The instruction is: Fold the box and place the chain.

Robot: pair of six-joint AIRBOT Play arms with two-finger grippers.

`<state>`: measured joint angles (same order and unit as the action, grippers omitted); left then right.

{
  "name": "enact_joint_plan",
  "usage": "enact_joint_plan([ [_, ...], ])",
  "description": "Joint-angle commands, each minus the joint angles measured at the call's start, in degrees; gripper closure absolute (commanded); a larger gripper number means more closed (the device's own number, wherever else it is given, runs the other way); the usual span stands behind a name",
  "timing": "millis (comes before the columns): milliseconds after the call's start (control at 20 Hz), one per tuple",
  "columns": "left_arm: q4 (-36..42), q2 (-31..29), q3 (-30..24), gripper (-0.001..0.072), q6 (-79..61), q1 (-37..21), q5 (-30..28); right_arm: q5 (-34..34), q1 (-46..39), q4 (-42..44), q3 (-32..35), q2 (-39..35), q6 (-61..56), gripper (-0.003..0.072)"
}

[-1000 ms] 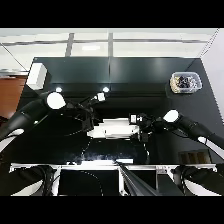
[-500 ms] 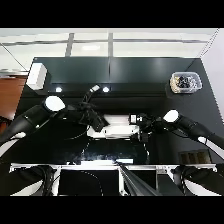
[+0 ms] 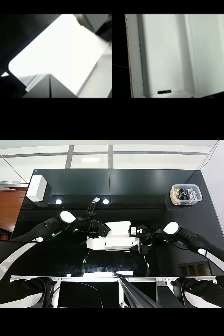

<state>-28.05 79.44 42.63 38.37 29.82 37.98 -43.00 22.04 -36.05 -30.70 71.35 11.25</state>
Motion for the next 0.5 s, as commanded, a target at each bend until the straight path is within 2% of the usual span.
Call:
enact_joint_plan([
  [0,-3.9,1.2,0.5,0.0685,0.9,0.7,0.4,0.0,0.0,0.0,0.0,0.0,-0.1,0.0212],
  [150,-7.5,-1.4,2.7,0.0685,1.8,-0.4,3.1,0.0,0.0,0.0,0.0,0.0,-0.1,0.0211],
  [350,-21.1,-11.8,3.4,0.0685,8.8,-4.8,6.6,0.0,0.0,0.0,0.0,0.0,-0.1,0.0211],
  [450,-23.9,-17.4,3.2,0.0684,5.5,-7.6,12.0,0.0,0.0,0.0,0.0,0.0,-0.1,0.0211],
])
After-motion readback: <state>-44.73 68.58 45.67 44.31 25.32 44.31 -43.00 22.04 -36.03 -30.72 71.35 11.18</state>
